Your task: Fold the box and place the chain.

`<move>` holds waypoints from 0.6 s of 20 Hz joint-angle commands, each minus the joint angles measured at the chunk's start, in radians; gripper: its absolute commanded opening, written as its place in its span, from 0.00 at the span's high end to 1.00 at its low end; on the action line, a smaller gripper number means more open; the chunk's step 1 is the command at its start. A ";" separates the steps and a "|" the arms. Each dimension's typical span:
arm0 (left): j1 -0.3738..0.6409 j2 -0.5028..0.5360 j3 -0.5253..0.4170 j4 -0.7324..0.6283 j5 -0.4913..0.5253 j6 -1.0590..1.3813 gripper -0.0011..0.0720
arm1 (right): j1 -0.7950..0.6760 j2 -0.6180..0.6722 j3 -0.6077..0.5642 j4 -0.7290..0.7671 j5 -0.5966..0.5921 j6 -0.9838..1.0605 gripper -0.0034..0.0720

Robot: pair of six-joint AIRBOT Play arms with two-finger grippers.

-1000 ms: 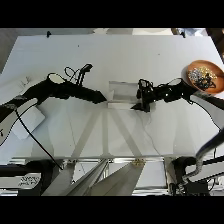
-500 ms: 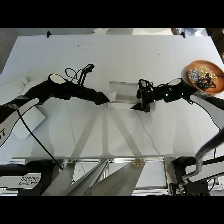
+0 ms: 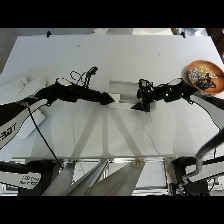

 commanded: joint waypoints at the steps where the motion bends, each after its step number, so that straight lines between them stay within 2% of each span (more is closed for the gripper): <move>1: -0.008 -0.005 0.000 -0.045 0.028 0.013 0.11 | 0.000 0.000 0.001 -0.001 0.001 -0.001 0.34; 5: -0.034 -0.005 0.000 -0.024 0.045 -0.004 0.11 | 0.000 0.000 0.001 -0.001 0.001 -0.001 0.34; 9: -0.056 -0.004 0.000 0.032 0.159 -0.122 0.11 | 0.000 0.000 0.001 -0.001 0.001 -0.001 0.34; 12: -0.056 -0.002 0.000 0.031 0.183 -0.157 0.12 | 0.000 0.000 0.001 -0.001 0.001 -0.001 0.34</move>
